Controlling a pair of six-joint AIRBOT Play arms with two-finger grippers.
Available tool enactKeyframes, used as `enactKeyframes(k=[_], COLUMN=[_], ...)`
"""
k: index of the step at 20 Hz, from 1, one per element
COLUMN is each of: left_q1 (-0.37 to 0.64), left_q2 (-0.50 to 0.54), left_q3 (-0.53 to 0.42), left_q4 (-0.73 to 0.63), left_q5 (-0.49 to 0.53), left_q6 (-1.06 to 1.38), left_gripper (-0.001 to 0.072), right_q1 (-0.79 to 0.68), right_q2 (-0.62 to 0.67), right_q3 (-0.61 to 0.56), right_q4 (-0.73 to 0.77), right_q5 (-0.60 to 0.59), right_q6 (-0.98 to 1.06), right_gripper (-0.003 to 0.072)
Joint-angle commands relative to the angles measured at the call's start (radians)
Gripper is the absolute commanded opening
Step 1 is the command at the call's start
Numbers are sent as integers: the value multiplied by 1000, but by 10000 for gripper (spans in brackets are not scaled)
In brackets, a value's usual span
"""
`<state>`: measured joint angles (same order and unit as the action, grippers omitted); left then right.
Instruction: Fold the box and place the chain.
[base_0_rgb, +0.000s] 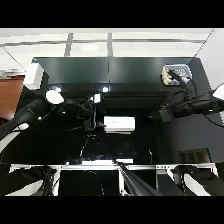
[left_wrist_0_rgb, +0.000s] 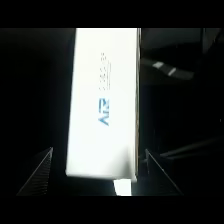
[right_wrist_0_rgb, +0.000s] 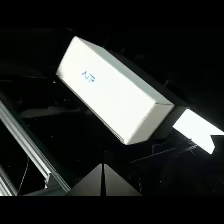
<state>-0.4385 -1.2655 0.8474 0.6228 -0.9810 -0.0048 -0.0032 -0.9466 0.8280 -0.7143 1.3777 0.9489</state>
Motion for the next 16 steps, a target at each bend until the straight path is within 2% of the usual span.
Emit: enactKeyframes(k=[1, 3, 5, 7, 10, 16], left_q1=[-74, -141, -178, -193, -193, -203], left_q2=[-29, -134, -236, -303, -343, -345], left_q3=[101, 187, 268, 319, 346, 358], left_q4=[-18, -21, -6, 70, 107, 157], left_q5=[37, 73, 50, 14, -50, -137], left_q6=[-137, -188, -236, -317, -370, -370], left_gripper=[718, 718, 718, 718, 718, 718], right_q1=[-40, -40, -42, -43, -43, -43], right_q2=[35, 35, 35, 35, 35, 35], right_q3=[-24, -40, -40, -40, -40, -40], right_q4=[-30, -48, -69, -104, -138, -156], right_q5=[-43, -83, -105, -108, -109, -133], right_q6=[5, 5, 5, 5, 5, 5], right_gripper=[11, 11, 11, 11, 11, 11])
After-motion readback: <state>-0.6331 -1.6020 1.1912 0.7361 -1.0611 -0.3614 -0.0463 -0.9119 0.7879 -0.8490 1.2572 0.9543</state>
